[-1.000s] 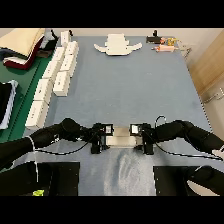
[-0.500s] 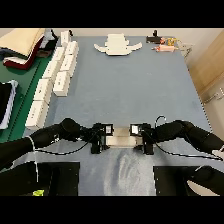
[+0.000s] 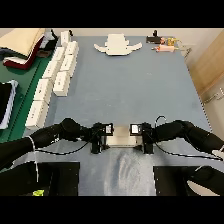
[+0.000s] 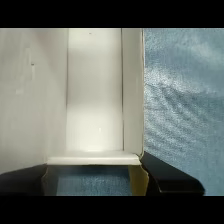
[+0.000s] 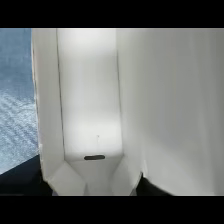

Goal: Fold the box.

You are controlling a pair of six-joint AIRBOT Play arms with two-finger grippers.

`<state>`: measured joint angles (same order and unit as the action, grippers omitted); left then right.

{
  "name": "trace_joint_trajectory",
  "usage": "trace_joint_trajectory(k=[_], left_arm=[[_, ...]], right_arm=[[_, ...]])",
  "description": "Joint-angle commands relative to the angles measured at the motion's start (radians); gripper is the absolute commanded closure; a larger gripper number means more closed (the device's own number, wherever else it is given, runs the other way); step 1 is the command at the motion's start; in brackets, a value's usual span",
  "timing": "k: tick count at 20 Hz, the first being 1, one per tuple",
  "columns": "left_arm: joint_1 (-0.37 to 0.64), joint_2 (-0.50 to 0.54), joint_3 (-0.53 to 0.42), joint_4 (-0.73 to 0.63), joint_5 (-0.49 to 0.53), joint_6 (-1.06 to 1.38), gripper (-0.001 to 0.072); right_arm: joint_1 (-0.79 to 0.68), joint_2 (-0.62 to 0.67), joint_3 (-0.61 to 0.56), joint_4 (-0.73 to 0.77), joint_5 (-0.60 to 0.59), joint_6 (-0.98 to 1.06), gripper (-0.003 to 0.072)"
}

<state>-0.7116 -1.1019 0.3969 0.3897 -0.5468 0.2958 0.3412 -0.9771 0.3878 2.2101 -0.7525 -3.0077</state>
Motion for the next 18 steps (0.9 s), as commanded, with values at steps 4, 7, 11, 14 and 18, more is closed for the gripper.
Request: trace_joint_trajectory(k=[4,7,11,14,18], left_arm=[[0.001,0.0,0.001,0.002,-0.003,0.003,0.024],[0.001,0.0,0.001,0.003,-0.003,0.003,0.024],[0.001,0.0,0.001,0.003,-0.003,0.003,0.024],[0.001,0.0,0.001,0.003,-0.003,0.003,0.024],[0.001,0.0,0.001,0.002,-0.003,0.003,0.024]], right_arm=[[0.001,0.0,0.005,-0.016,-0.009,0.027,-0.003],[0.001,0.006,0.035,-0.076,-0.051,0.091,-0.0029],[0.001,0.068,0.089,-0.235,-0.152,0.227,-0.0029],[0.001,0.139,0.114,-0.315,-0.177,0.253,-0.0029],[0.001,0.244,0.138,-0.442,-0.196,0.495,-0.0028]])
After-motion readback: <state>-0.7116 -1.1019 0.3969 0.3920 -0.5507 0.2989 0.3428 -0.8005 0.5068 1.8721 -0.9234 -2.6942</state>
